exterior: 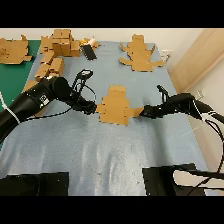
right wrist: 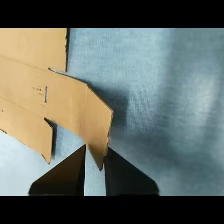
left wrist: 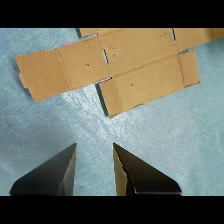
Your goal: Fold the box.
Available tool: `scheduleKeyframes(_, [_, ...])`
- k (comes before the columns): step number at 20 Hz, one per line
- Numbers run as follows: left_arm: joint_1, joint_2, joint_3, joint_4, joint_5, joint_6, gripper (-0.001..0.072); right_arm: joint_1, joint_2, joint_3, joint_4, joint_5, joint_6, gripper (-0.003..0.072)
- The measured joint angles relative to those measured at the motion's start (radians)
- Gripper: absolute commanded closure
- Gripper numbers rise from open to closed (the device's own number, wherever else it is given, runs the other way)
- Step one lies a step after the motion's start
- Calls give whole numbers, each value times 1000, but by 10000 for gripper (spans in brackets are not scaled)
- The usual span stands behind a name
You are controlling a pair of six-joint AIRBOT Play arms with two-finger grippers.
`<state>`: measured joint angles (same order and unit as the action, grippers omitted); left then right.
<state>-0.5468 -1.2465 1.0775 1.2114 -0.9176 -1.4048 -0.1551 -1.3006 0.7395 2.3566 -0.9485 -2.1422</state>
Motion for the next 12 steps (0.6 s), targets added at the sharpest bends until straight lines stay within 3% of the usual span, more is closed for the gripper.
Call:
scheduleKeyframes(1, [0, 0, 0, 0, 1, 1, 371, 0, -3, 8, 0, 5, -4, 366])
scheduleKeyframes(12, [0, 0, 0, 0, -1, 2, 355, 29, -127, 132, 7, -20, -12, 397])
